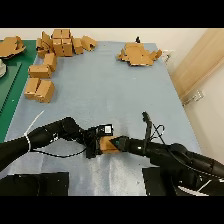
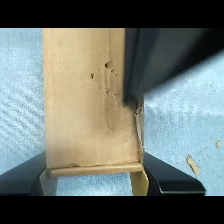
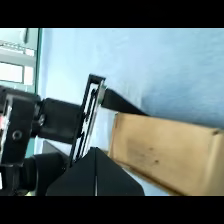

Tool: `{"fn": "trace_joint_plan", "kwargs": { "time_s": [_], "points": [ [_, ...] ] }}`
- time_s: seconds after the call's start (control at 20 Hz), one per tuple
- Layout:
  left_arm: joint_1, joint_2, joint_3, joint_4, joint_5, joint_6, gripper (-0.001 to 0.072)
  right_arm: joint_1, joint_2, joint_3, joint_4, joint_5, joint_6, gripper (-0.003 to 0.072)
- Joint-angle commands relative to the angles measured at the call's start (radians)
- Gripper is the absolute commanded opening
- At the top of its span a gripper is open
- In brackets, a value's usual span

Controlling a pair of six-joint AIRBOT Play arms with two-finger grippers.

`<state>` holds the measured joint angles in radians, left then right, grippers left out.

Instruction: Fold the box.

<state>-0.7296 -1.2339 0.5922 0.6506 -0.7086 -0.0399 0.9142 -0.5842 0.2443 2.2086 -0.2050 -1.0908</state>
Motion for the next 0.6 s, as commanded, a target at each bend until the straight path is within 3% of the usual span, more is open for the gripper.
{"fn": "trace_joint_plan", "kwargs": {
  "time_s": [0.0,0.1,0.3,0.4,0.55],
  "points": [
    [0.000,0.000,0.001,0.003,0.001,0.002,0.0386,-0.146,0.052,0.001,-0.122,-0.188,0.003,0.0004],
    [0.000,0.000,0.001,0.003,0.001,0.002,0.0386,-0.270,0.060,0.002,-0.242,-0.275,0.022,0.0005],
    [0.000,0.000,0.001,0.003,0.001,0.002,0.0386,-0.465,0.070,0.052,-0.256,-0.359,-0.102,0.0005],
    [0.000,0.000,0.001,0.003,0.001,0.002,0.0386,-0.486,0.069,0.114,-0.263,-0.388,-0.257,0.0005],
    [0.000,0.000,0.001,0.003,0.001,0.002,0.0386,-0.485,0.047,0.198,-0.317,-0.388,-0.268,0.0017]
  ]
}}
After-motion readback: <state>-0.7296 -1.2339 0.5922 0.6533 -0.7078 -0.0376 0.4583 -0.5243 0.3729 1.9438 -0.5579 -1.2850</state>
